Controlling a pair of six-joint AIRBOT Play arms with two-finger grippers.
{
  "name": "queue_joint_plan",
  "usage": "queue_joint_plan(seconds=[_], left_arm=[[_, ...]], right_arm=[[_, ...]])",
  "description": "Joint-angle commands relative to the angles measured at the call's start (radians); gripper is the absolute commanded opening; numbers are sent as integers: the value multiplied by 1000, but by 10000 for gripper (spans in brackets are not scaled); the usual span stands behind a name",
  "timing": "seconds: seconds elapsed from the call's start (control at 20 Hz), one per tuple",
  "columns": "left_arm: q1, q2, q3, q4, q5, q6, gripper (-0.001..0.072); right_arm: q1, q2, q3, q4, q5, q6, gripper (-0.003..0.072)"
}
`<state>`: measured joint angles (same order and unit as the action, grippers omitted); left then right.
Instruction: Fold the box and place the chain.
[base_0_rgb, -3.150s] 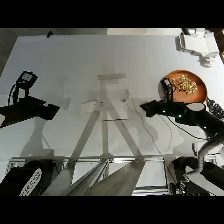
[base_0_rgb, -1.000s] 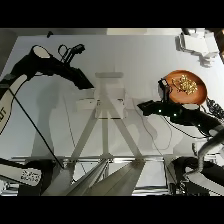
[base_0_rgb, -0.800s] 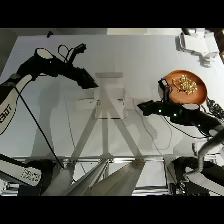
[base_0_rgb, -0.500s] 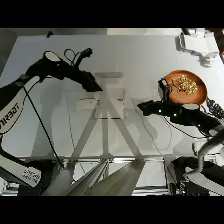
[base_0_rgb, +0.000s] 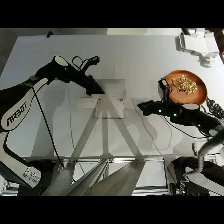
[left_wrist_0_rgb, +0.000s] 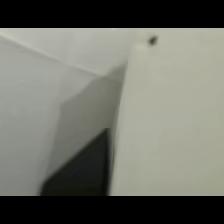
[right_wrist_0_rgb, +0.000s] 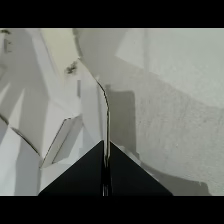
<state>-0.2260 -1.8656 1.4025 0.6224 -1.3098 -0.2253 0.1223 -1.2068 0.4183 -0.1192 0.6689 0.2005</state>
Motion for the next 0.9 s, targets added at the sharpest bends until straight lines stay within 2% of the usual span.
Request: queue_joint_plan(seconds=[0.0,0.85], left_arm=[[-2,-3,0,0,-17,76,10],[-2,-1,0,-1,-28,87,12]], right_arm=[[1,-1,0,-1,1,0,10],[1,-1,0,-1,0,0,10]])
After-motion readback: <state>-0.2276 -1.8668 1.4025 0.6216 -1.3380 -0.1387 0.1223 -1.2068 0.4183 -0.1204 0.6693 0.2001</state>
